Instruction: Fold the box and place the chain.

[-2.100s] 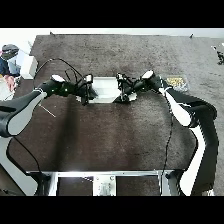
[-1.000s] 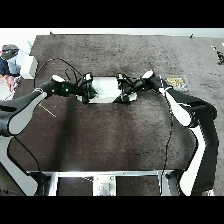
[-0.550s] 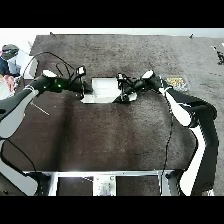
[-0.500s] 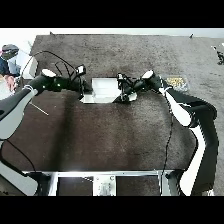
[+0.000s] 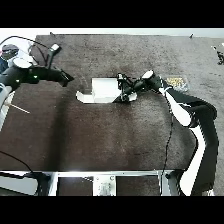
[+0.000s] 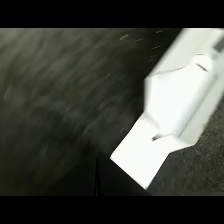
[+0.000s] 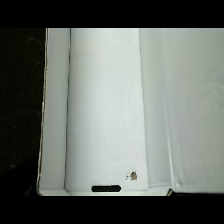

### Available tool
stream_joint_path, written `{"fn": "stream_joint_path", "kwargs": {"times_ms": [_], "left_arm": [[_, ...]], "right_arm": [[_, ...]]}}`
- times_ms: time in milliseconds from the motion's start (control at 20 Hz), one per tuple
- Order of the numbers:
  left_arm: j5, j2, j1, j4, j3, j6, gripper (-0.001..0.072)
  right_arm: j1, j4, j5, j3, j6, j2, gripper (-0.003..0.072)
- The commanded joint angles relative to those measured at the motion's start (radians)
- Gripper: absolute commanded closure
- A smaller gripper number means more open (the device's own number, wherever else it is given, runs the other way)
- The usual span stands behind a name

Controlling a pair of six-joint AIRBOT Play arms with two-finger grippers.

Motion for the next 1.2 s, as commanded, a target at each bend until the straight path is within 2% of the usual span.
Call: {"fn": "stream_joint_path", "kwargs": {"times_ms": [0,350,750,1150], "left_arm": [[-0.044,0.01,0.072,0.104,-0.019,-0.35,0.0699],[-0.01,-0.087,0.048,0.083,-0.132,-0.484,0.0699],[0.074,-0.151,-0.082,0.031,-0.138,-0.492,0.0699],[0.111,-0.2,-0.123,-0.1,-0.137,-0.476,0.0698]], "right_arm": [[0.001,0.0,0.0,0.0,0.0,-0.001,0.0345],[0.001,0.0,0.0,0.0,0.0,-0.001,0.0345],[0.001,0.0,0.0,0.0,0.0,-0.001,0.0345],[0.001,0.0,0.0,0.0,0.0,-0.001,0.0345]]}}
